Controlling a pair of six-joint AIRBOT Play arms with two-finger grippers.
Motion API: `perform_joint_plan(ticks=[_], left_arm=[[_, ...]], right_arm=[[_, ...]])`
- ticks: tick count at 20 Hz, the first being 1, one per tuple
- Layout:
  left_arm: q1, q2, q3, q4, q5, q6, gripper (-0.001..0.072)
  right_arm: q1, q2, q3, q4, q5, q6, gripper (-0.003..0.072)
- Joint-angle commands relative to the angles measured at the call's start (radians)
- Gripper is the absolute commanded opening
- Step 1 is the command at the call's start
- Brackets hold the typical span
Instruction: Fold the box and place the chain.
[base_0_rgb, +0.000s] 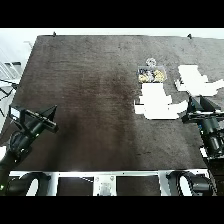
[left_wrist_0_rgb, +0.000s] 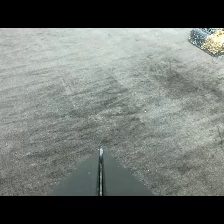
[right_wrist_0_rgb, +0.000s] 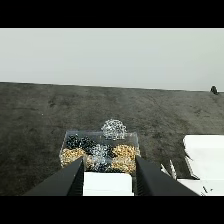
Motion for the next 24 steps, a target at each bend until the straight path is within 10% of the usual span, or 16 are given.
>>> perform_joint_plan(ticks=[1, 10, 18, 21, 24], left_arm=[[0.0, 0.001, 0.0, 0.0, 0.0, 0.0, 0.002], [0.0, 0.001, 0.0, 0.0, 0.0, 0.0, 0.002], [0.0, 0.001, 0.0, 0.0, 0.0, 0.001, 0.002], [0.0, 0.001, 0.0, 0.0, 0.0, 0.001, 0.002], [0.0, 0.001, 0.0, 0.0, 0.0, 0.0, 0.002]], right_arm=[[0.001, 0.0, -0.001, 0.0, 0.001, 0.0, 0.0372], [-0.001, -0.026, 0.066, 0.001, -0.015, 0.003, 0.0457], [-0.009, -0.633, 0.437, 0.001, -0.074, 0.106, 0.0475], [-0.14, -0.882, 0.552, -0.008, 0.182, 0.251, 0.0475], [-0.311, -1.065, 0.676, -0.329, 0.511, 0.588, 0.0474]])
